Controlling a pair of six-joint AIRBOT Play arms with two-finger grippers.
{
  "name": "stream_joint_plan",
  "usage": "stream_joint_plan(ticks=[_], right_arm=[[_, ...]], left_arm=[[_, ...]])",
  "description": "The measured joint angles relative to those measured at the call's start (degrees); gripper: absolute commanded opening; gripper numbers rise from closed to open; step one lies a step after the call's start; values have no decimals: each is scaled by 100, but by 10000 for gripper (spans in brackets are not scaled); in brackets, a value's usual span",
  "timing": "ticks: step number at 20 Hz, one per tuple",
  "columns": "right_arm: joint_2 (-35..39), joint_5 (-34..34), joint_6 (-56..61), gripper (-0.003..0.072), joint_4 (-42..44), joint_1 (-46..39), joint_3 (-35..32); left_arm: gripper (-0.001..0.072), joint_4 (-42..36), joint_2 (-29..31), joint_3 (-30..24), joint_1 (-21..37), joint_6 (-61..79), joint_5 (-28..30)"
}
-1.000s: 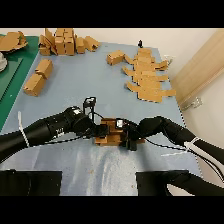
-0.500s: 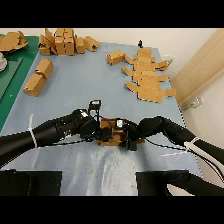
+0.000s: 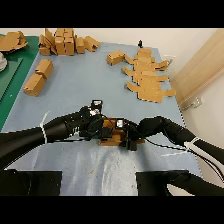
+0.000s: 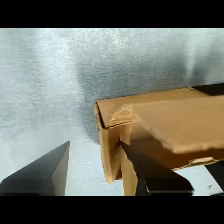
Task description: Fold the box.
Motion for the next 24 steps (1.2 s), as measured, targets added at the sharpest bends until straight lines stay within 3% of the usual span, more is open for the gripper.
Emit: stream_joint_plan(ticks=[13,22,23,24], right_arm=[[0,0,0,523,0,0,0],[0,-2,-4,522,-2,0,0],[0,-2,-4,522,-2,0,0],[0,-2,-2,522,-2,0,0]], left_arm=[[478,-286,-699,708,-44,315,-459],[477,-549,-992,793,-42,669,-494],[432,-509,-1001,793,-42,682,-463],[239,-474,-1005,793,-42,684,-435]])
